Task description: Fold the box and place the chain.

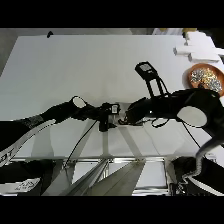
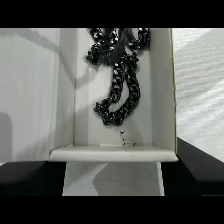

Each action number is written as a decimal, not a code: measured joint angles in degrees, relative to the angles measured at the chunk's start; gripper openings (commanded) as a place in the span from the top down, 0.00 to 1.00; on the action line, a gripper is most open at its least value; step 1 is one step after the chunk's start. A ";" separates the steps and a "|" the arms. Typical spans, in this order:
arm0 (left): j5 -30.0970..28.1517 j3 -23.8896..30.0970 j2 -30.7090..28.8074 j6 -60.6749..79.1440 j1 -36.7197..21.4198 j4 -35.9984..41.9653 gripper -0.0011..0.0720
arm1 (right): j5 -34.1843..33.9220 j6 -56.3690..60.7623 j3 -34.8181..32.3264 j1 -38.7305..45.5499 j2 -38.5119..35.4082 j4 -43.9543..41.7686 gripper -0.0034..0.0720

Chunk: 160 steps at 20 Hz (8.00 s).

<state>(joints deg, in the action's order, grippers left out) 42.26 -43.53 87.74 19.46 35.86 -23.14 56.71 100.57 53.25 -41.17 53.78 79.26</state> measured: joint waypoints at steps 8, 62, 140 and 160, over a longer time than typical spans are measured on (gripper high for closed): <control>-0.02 0.00 0.00 0.02 0.00 0.00 0.61 | -1.79 -1.01 -0.09 1.05 5.31 -0.26 0.68; -0.02 0.00 0.00 0.02 0.00 0.02 0.61 | 6.99 -1.66 -3.21 21.92 10.12 15.61 0.93; -0.02 0.00 0.00 0.00 0.00 0.00 0.61 | -4.55 -26.27 -16.41 13.27 -10.12 -5.55 0.93; -0.02 0.00 0.00 0.00 0.00 0.00 0.61 | -9.66 -22.01 -7.13 5.97 0.09 -9.73 0.86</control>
<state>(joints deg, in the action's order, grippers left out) 42.24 -43.53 87.74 19.46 35.86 -23.14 47.05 78.56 46.13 -35.20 53.87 69.54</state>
